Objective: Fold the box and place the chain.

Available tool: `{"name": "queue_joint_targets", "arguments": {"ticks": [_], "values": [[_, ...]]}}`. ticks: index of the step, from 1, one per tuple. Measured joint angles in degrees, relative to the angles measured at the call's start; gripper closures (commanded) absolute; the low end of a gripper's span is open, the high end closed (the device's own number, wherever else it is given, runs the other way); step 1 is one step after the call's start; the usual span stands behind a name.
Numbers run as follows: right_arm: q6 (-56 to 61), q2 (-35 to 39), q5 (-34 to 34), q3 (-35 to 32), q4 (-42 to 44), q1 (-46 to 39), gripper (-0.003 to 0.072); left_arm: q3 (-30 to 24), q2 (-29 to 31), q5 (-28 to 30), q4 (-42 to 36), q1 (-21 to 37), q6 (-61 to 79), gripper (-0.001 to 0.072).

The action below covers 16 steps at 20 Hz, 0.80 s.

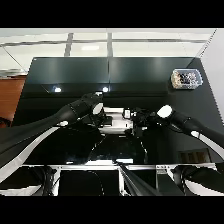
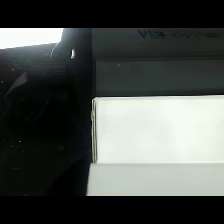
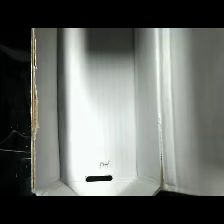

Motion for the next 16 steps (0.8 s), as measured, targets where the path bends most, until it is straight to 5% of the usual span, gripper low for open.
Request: {"name": "queue_joint_targets", "arguments": {"ticks": [4, 5, 7, 8, 16], "values": [[4.33, 3.93, 2.01, 0.0, -6.19, -0.02, 0.0036, 0.0, 0.0, 0.02, 0.0, 0.0, 0.04, 0.0683], [4.96, 4.5, 2.49, 0.0, -7.69, 0.0, 0.0087, 0.0, 0.0, 0.02, -0.02, 0.0, 0.04, 0.0683], [5.92, 5.18, 2.99, 0.0, -9.6, -0.02, 0.0428, 0.0, 0.0, 0.02, -0.04, 0.0, 0.04, 0.0683], [6.21, 5.4, 3.13, 0.0, -10.14, 0.0, 0.046, 0.0, 0.0, 0.0, -0.09, 0.0, 0.04, 0.0683], [7.04, 3.65, 3.15, 0.0, -1.36, 0.37, 0.0459, 0.0, 0.0, -0.02, -0.17, 0.0, 0.04, 0.0683]]}}
